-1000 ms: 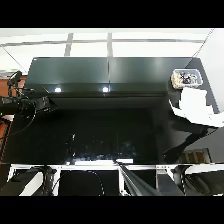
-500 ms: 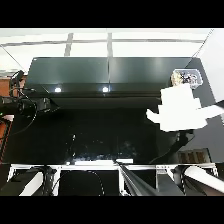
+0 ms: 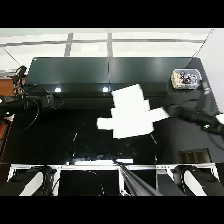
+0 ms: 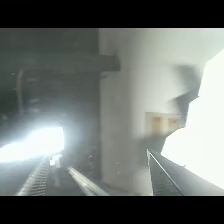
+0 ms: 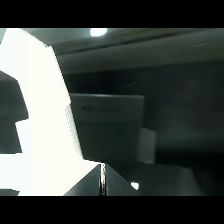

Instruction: Fold the box and place the chain.

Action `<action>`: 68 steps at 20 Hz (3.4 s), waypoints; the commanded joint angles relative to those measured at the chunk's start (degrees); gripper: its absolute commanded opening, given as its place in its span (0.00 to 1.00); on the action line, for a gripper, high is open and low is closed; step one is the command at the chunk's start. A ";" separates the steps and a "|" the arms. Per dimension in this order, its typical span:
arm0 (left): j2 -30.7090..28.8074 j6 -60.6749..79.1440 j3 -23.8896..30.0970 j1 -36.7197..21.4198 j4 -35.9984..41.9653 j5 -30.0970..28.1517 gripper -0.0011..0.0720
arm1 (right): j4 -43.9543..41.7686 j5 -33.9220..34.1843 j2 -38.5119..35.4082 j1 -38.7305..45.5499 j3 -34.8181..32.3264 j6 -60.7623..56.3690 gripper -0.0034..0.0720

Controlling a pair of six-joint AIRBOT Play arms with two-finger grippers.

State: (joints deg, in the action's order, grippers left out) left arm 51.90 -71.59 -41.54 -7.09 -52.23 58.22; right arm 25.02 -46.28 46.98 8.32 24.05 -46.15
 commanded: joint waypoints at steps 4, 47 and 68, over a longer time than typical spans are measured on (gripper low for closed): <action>9.16 8.61 2.84 6.71 9.09 -2.12 0.99 | -8.33 25.81 -1.55 -27.52 -6.01 2.43 0.07; 33.38 69.92 -11.85 35.10 6.16 -9.27 0.05 | 28.22 -10.21 -1.42 -16.94 8.07 25.20 0.91; 36.00 69.90 -11.93 35.80 6.19 -8.04 0.06 | 14.27 8.02 14.62 -36.65 1.40 52.02 0.91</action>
State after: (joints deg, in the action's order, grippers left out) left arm 87.90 -1.72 -53.47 28.69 -46.00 50.17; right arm 43.75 -41.08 60.07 -26.96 25.50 3.27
